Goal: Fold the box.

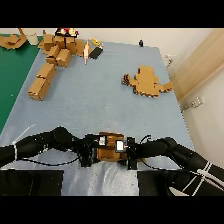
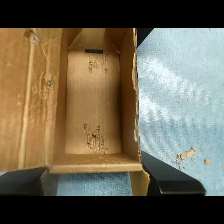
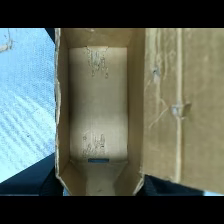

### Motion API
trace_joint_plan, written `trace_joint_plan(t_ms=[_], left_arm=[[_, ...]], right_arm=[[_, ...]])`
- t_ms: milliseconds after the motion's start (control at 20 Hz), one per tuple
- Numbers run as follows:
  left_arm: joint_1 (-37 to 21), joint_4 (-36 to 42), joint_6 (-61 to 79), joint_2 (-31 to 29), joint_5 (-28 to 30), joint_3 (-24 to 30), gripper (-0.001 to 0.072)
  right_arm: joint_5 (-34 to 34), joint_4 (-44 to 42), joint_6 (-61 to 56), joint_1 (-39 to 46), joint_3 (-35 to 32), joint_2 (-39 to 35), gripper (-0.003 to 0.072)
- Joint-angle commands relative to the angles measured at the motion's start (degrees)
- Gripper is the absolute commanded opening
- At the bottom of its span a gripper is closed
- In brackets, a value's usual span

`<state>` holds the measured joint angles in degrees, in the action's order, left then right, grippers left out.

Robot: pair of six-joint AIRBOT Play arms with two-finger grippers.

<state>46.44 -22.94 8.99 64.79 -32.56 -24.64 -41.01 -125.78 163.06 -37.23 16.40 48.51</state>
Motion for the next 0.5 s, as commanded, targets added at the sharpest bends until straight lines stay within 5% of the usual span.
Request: trace_joint_plan(t_ms=[0,350,450], left_arm=[[0.0,-0.02,0.02,0.04,0.02,-0.07,0.0512],[0.0,-0.02,0.02,0.04,0.02,-0.07,0.0512],[0.0,-0.02,0.02,0.04,0.02,-0.07,0.0512]], right_arm=[[-0.48,0.22,0.0,0.02,0.07,0.0,0.0518],[-2.05,1.05,0.0,0.0,0.07,-0.02,0.0519],[-1.09,1.31,0.79,0.02,0.09,-0.02,0.0718]])
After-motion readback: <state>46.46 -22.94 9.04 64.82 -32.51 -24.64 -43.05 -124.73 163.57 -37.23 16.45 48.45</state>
